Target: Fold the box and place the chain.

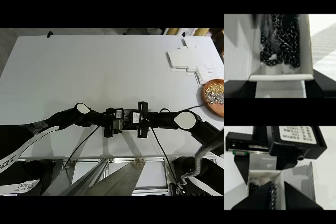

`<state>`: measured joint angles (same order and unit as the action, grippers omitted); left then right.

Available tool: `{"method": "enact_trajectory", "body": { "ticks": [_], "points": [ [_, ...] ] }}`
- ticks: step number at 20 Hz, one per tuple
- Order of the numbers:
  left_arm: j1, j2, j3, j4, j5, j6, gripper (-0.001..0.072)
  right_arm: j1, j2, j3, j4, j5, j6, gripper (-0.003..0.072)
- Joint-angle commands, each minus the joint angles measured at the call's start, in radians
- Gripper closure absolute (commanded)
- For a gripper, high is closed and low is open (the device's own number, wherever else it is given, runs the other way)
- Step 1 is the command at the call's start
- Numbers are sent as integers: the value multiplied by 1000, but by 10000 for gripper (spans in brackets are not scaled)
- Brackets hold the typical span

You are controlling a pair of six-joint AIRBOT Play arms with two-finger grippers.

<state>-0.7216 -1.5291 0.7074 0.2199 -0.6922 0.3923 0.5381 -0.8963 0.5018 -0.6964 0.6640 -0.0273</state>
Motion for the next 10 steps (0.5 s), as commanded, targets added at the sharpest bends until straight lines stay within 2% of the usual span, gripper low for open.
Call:
{"method": "enact_trajectory", "body": {
  "ticks": [1,3,6,8,10],
  "points": [
    [1,1,0,0,0,0,501,9,16,1,-32,-23,5,461],
    [1,1,0,0,0,0,501,9,78,1,-126,-36,33,462],
    [1,1,0,0,0,0,501,-39,192,1,-359,-46,190,462],
    [1,1,0,0,0,0,501,-139,240,1,-441,-31,256,462],
    [1,1,0,0,0,0,501,-274,252,1,-448,22,256,462]
  ]
}}
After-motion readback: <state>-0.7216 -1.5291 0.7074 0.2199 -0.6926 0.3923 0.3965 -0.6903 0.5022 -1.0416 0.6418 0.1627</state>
